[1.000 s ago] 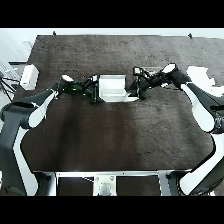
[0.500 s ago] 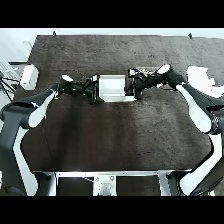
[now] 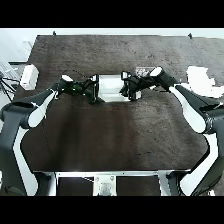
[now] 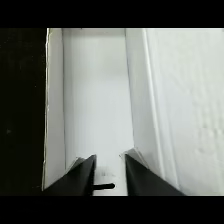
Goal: Fold the box and place the chain.
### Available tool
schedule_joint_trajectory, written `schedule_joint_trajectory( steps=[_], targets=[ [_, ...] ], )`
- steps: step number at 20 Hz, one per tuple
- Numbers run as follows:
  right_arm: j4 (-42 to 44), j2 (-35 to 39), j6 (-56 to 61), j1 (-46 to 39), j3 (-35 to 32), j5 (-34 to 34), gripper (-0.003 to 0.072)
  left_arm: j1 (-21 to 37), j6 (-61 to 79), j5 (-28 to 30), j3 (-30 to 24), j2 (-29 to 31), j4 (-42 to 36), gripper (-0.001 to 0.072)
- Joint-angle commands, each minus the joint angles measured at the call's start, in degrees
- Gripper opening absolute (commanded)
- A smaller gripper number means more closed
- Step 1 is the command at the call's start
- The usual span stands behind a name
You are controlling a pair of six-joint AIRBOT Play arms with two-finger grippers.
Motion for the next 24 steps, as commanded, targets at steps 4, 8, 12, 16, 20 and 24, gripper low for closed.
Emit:
schedule_joint_trajectory(
  steps=[4, 8, 12, 16, 20, 24],
  targets=[
    [0.09, -0.11, 0.22, 0.35, 0.00, -0.92, 0.0562, -0.02, 0.00, -0.11, 0.00, 0.02, 0.00, 0.0457],
    [0.02, -0.11, 0.26, 0.31, 0.00, -0.31, 0.0573, -0.02, 0.00, -0.11, 0.00, 0.02, 0.00, 0.0457],
    [-8.37, 0.59, 6.05, -0.11, 0.04, 2.29, 0.0107, -0.02, 0.00, -0.11, 0.00, 0.02, 0.00, 0.0457],
    [-14.47, 2.84, 16.13, -1.70, 0.04, 6.54, 0.0015, -0.02, 0.00, -0.11, 0.00, 0.02, 0.00, 0.0456],
    [-14.23, 7.87, 21.81, -3.37, 0.04, 6.54, 0.0015, -0.02, 0.00, -0.11, 0.00, 0.02, 0.00, 0.0457],
    [-14.23, 11.21, 32.13, -7.26, 0.04, 6.49, 0.0015, -0.02, 0.00, -0.11, 0.00, 0.02, 0.00, 0.0457]
  ],
)
